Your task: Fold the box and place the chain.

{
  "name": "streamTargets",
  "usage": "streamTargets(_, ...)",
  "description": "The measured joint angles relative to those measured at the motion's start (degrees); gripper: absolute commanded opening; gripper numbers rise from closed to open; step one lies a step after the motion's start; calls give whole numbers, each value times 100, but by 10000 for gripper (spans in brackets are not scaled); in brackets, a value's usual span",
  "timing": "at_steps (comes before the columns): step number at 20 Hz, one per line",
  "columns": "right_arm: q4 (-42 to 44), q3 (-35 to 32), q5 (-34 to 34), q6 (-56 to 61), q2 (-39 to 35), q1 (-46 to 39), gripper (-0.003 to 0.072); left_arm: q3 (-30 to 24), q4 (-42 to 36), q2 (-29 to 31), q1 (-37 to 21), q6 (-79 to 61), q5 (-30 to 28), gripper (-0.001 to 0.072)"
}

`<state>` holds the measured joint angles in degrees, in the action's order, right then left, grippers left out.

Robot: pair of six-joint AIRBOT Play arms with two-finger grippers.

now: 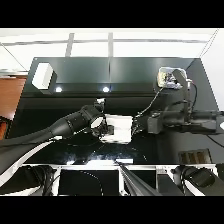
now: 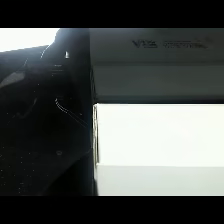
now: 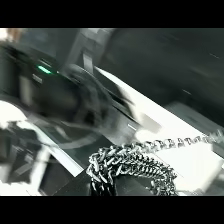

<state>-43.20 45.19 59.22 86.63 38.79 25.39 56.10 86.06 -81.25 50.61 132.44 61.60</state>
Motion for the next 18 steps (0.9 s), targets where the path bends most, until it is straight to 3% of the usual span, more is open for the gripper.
streamTargets(2,17,-57,-459,173,74,321,12,0,0,0,0,0,0,27)
streamTargets(5,-610,-94,-809,715,142,562,12,0,0,-2,0,0,2,27)
streamTargets(11,-1823,-151,-452,1563,175,717,12,0,0,-2,0,0,2,27)
streamTargets(18,-1561,-503,-584,1786,212,1121,12,0,0,-2,0,0,2,27)
